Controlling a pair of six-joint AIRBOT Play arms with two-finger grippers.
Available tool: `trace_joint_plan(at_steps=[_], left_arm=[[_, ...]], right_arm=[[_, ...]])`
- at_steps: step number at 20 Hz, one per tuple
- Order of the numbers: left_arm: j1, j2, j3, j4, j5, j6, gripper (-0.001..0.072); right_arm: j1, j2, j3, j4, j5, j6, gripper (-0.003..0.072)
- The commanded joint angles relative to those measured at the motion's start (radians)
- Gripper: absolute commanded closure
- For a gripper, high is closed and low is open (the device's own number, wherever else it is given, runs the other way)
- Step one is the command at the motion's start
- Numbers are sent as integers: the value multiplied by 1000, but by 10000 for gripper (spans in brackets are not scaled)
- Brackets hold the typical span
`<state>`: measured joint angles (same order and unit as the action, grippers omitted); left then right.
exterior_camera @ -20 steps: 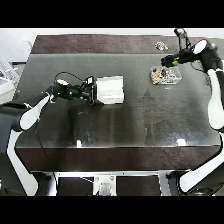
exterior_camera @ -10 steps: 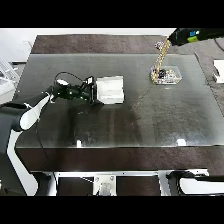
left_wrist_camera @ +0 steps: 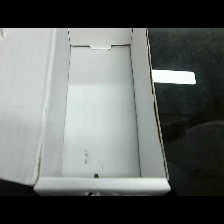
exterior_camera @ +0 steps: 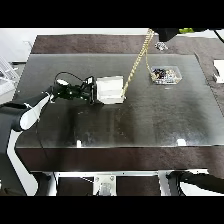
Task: Fold the box and place the chain.
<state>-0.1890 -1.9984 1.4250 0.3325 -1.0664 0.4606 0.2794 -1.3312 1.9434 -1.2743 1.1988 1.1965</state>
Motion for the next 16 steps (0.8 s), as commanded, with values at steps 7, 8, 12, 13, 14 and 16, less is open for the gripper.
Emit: trace_joint_plan(at_steps=[7, 8, 12, 13, 14, 16], left_arm=[[1, 0, 0, 0, 0, 0, 171], [1, 0, 0, 0, 0, 0, 171], [1, 0, 0, 0, 0, 0, 171], [1, -1, 0, 0, 0, 0, 171], [1, 0, 0, 0, 0, 0, 171], [1, 0, 0, 0, 0, 0, 171]], right_arm=[[133, 5, 0, -1, -54, -1, 675], [133, 3, 0, -1, -60, 0, 675], [133, 2, -3, -1, -77, 0, 675], [133, 2, -3, -1, -79, 0, 675], [133, 2, -3, 0, -81, 0, 675], [136, 2, -3, -1, -83, 0, 675]])
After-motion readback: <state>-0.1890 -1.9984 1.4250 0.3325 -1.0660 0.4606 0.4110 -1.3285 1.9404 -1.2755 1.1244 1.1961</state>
